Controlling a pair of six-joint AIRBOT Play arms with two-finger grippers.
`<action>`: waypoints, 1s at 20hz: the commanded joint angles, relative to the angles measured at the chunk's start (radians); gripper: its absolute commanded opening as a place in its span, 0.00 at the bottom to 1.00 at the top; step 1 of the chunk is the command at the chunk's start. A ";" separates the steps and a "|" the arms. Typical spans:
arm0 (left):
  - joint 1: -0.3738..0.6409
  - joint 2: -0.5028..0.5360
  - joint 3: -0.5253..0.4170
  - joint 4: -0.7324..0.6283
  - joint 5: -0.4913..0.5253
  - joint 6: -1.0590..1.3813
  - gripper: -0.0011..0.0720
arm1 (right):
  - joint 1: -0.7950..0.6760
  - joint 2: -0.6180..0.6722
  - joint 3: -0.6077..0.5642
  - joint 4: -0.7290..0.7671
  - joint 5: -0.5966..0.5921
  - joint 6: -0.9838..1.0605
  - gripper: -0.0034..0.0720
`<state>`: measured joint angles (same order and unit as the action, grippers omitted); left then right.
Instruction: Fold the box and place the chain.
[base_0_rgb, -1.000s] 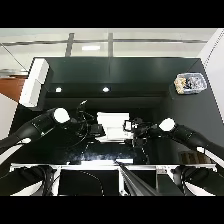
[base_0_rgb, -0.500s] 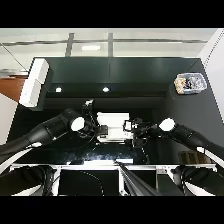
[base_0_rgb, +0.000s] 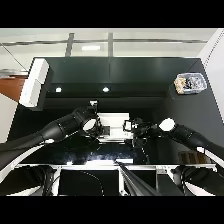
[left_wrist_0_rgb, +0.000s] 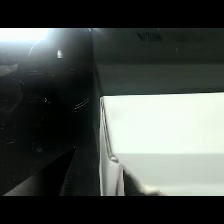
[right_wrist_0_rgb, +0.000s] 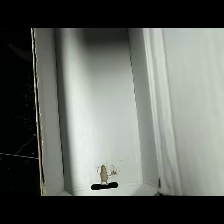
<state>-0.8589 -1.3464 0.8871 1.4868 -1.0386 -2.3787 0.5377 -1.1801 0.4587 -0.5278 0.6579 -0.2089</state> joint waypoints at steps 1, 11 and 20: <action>-0.003 -0.010 0.011 0.020 0.004 -0.037 0.47 | 0.000 0.000 0.000 0.000 0.000 0.000 0.75; -0.046 -0.046 0.011 0.020 0.033 -0.042 0.39 | 0.000 0.000 0.000 0.000 0.000 0.000 0.75; -0.045 -0.046 0.011 0.028 0.036 -0.064 0.39 | 0.000 0.000 0.000 0.000 0.000 0.000 0.75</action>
